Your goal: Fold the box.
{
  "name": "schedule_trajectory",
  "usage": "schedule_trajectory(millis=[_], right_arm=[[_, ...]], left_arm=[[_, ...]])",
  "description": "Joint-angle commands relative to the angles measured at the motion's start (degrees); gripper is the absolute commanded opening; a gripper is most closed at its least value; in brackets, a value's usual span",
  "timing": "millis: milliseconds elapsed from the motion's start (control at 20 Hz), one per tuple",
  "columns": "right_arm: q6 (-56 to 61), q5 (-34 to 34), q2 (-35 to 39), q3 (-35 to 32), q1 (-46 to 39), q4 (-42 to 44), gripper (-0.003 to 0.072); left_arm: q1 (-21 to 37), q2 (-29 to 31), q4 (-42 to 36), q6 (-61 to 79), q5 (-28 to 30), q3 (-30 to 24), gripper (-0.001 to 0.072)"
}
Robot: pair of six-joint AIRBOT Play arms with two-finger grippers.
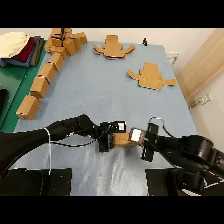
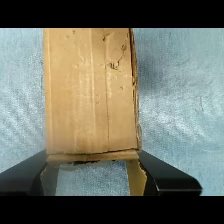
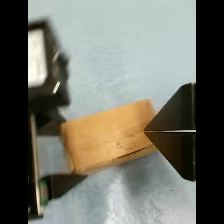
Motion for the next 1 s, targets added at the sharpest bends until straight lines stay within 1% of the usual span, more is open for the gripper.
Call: schedule_trajectory(millis=[0, 550, 700, 900, 950], right_arm=[[17.3, -7.9, 3.2, 1.6, -0.1, -5.9, 0.0006], [47.8, -7.3, 3.1, 1.6, 0.0, -5.4, 0.0006], [52.3, -7.3, 3.1, 1.6, 0.0, -5.5, 0.0007], [55.3, -7.3, 3.1, 1.6, 0.0, -5.5, 0.0007], [55.8, -7.3, 3.1, 1.6, 0.0, -5.5, 0.0006]], left_arm=[[0.0, 0.0, 0.0, 0.1, 0.0, 0.0, 0.0526], [0.0, 0.0, 0.0, 0.1, 0.0, 0.0, 0.0525], [0.0, 0.0, 0.0, 0.1, 0.1, 0.0, 0.0524], [0.0, 0.0, 0.0, 0.1, 0.0, 0.0, 0.0526], [0.0, 0.0, 0.0, 0.1, 0.0, 0.0, 0.0557]])
